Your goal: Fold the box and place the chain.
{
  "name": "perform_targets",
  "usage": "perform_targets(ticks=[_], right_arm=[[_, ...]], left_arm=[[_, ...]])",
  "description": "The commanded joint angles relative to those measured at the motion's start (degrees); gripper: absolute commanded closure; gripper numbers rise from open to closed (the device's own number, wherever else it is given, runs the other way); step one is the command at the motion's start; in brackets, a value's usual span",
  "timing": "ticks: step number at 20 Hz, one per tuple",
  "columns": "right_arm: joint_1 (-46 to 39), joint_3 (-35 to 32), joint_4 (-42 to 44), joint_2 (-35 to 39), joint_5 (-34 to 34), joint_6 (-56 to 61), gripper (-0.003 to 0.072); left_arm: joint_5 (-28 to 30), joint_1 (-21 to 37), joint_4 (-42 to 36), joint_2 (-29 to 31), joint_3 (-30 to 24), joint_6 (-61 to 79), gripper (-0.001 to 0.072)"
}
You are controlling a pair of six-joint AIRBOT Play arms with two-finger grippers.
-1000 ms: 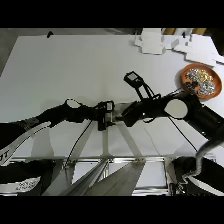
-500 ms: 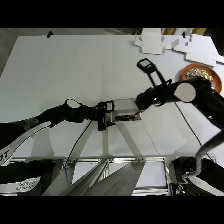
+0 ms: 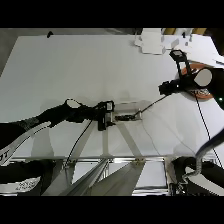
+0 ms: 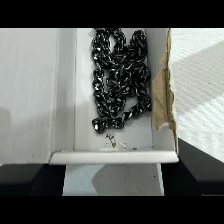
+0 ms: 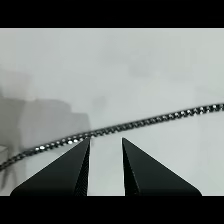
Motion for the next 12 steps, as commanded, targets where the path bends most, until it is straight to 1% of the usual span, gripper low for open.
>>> perform_targets(ticks=[1, 5, 7, 8, 12], right_arm=[[-1.42, -0.22, -0.92, -5.81, 0.0, -0.7, 0.0464], [-0.74, -0.22, -2.25, -12.0, 0.79, -0.87, 0.0443], [-0.74, -0.22, -2.25, -13.44, 0.31, -0.85, 0.0298], [-0.74, -0.22, -2.25, -13.73, -0.35, -0.83, 0.0258], [-0.74, -0.22, -2.25, -13.92, -2.64, -0.61, 0.0259]], left_arm=[[0.02, 0.0, 0.0, 0.02, 0.0, 0.0, 0.054], [0.02, 0.0, 0.0, 0.02, 0.0, 0.0, 0.054], [0.02, 0.0, 0.0, 0.02, 0.0, 0.0, 0.054], [0.02, 0.0, 0.0, 0.02, 0.0, 0.0, 0.054], [0.02, 0.0, 0.02, 0.02, 0.0, 0.0, 0.054]])
